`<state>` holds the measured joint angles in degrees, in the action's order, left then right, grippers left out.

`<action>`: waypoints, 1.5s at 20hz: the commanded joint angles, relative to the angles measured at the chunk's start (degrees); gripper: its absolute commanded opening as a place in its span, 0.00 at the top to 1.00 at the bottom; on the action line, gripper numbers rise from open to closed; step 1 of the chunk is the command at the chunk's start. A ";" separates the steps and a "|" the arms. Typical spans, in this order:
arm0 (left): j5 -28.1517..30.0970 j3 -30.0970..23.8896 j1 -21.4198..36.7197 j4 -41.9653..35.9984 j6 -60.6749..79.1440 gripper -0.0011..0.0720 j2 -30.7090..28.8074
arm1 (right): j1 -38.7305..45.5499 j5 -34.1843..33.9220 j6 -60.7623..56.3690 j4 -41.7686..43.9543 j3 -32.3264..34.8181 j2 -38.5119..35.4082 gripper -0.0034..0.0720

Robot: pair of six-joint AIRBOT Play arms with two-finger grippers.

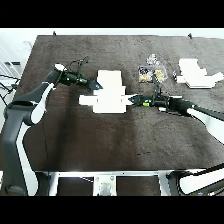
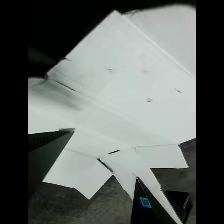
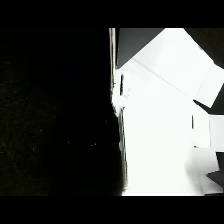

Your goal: Fold the box and place the chain.

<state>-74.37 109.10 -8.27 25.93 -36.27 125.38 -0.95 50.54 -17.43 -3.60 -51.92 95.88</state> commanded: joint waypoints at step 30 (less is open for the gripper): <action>6.67 -23.67 -0.02 -7.50 57.42 0.97 -12.57 | 17.81 16.65 4.68 6.10 0.02 -0.07 0.37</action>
<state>-70.52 89.12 -8.32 20.27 14.48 113.60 16.69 66.81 -13.30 2.39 -51.90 95.85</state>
